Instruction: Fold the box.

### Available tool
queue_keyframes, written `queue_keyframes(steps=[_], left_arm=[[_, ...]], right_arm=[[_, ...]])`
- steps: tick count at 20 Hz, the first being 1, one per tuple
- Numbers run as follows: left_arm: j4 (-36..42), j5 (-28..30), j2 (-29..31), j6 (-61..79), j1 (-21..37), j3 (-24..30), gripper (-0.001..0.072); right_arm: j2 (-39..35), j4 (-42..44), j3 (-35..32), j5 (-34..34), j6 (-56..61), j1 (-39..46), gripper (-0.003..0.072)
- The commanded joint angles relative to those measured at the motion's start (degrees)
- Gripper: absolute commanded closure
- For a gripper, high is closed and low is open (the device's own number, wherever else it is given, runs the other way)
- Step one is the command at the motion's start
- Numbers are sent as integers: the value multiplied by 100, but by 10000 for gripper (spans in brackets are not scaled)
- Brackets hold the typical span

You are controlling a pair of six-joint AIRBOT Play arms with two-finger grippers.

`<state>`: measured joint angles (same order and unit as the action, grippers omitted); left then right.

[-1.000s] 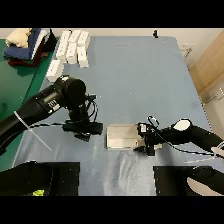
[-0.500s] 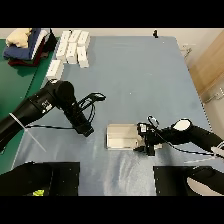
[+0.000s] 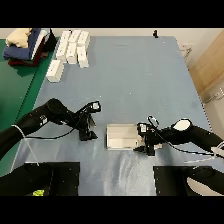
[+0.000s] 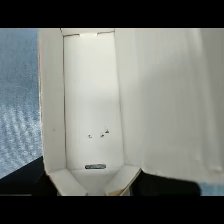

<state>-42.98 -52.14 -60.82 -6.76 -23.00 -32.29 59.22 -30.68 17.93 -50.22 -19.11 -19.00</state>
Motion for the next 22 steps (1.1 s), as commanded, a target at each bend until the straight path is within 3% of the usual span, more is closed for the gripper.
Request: queue_keyframes(steps=[1,3,7,10,14,22], left_arm=[[579,542,116,1504,-4,468,35],[621,905,398,1753,-131,780,35],[1054,863,850,1746,-551,1202,36],[1419,898,833,1742,-874,1274,36],[1888,1416,579,1576,-1325,1274,36],[1987,1690,330,1576,-1425,1272,36]], right_arm=[[-2,2,2,0,2,0,145],[-2,2,2,2,2,0,145],[-2,2,2,2,2,0,144],[-2,2,2,0,2,0,145],[-2,0,2,2,2,0,145],[-2,2,2,2,2,0,144]])
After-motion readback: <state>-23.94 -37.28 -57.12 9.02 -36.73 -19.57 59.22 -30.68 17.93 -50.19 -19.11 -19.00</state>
